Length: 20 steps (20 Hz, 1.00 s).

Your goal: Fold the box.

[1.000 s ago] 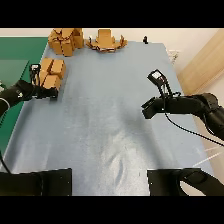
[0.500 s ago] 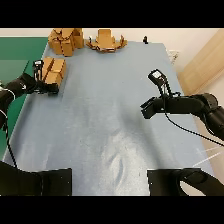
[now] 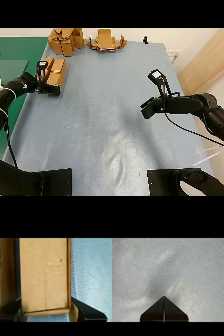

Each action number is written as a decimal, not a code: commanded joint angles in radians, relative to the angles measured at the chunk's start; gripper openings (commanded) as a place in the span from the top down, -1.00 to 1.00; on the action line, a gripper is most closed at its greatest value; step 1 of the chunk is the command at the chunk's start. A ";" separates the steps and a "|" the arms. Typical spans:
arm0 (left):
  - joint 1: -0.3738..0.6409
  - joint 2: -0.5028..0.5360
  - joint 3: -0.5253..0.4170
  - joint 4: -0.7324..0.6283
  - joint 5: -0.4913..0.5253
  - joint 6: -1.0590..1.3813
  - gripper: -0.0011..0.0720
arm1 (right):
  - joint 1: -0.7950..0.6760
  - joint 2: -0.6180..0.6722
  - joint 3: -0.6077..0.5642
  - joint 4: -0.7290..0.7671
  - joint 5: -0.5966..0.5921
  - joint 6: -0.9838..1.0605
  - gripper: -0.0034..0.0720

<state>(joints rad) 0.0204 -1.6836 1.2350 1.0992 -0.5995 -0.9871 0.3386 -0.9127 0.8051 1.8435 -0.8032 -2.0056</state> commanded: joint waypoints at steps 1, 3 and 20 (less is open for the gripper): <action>-0.015 0.002 0.001 0.035 -0.003 0.007 -0.91 | 0.000 -0.013 0.000 0.014 0.002 0.000 0.90; -0.016 0.011 0.001 0.043 0.006 0.007 -0.91 | 0.000 -0.017 0.000 0.017 0.002 0.000 0.90; -0.012 0.047 0.261 0.101 -0.195 -0.032 -0.91 | 0.000 -0.017 0.000 0.023 0.002 0.009 0.90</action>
<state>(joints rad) 0.0071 -1.6382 1.4574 1.1721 -0.7204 -0.9997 0.3386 -0.9287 0.8047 1.8633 -0.8017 -2.0003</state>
